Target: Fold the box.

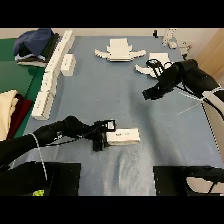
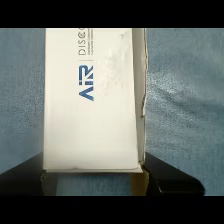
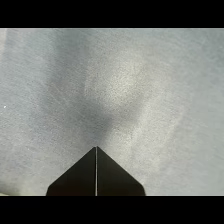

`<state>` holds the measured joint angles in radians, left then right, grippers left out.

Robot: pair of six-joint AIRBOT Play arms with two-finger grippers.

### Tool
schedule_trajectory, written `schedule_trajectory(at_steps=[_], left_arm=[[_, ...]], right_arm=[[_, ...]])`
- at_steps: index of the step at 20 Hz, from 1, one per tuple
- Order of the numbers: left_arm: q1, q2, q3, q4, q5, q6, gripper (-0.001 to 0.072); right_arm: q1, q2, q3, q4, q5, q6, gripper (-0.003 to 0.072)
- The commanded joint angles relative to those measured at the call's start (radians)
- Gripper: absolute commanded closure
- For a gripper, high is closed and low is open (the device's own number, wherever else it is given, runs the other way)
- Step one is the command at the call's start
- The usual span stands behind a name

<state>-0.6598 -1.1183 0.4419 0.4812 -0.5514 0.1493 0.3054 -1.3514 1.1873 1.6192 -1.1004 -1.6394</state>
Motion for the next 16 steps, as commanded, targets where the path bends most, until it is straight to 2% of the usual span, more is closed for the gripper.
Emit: schedule_trajectory(at_steps=[1, 4, 8, 10, 13, 16], left_arm=[[0.019, 0.051, 0.015, -0.004, 0.014, -0.142, 0.0203], [0.129, 0.130, 0.029, 0.026, 0.029, -0.363, 0.0203], [0.390, 0.176, 0.052, 0.275, 0.064, -0.731, 0.0203], [0.539, 0.172, 0.060, 0.339, 0.113, -0.846, 0.0203], [0.701, 0.137, 0.082, 0.330, 0.188, -0.887, 0.0203], [0.758, 0.048, 0.137, 0.330, 0.213, -0.882, 0.0203]], right_arm=[[0.000, 0.000, 0.001, 0.001, -0.001, 0.001, 0.0679], [0.000, 0.000, 0.001, 0.001, -0.001, 0.001, 0.0679], [0.000, 0.000, 0.001, 0.001, -0.001, 0.001, 0.0679], [0.000, 0.000, 0.001, 0.000, -0.001, 0.001, 0.0679], [0.000, 0.000, 0.001, 0.001, -0.001, 0.001, 0.0679], [0.000, 0.000, 0.001, 0.001, -0.001, 0.001, 0.0679]])
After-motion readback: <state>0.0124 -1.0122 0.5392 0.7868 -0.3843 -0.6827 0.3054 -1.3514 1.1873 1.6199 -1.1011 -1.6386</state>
